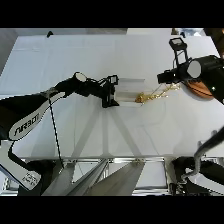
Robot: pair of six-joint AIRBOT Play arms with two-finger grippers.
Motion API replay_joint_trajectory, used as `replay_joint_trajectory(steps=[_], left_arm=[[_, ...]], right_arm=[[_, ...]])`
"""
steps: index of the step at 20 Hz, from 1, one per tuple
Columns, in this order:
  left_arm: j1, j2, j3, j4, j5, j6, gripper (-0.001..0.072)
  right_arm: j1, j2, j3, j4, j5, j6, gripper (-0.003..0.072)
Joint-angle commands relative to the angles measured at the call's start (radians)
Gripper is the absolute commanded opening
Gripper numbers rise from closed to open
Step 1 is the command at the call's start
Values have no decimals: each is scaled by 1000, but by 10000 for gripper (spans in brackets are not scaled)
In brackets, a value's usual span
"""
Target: Fold the box and place the chain.
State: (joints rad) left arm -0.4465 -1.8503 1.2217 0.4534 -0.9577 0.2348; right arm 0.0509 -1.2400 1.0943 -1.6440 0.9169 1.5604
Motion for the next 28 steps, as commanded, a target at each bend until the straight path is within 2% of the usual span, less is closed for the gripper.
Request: replay_joint_trajectory(steps=[1,9,14,23,24,25,26,28], left_arm=[[0,0,0,0,0,0,157],[0,0,0,0,0,0,157],[0,0,0,0,0,0,157],[0,0,0,0,0,0,157],[0,0,0,0,0,0,157],[0,0,0,0,0,0,157],[0,0,0,0,0,0,157],[0,0,0,0,0,0,157]], right_arm=[[92,20,1,3,-5,-43,7],[296,20,1,42,-136,-43,8],[347,20,1,85,-124,-43,8],[347,11,1,69,-41,-43,11],[339,10,1,69,-22,-45,76],[329,10,1,69,-10,-62,211],[317,10,1,69,3,-101,283],[292,14,1,70,40,-173,283]])
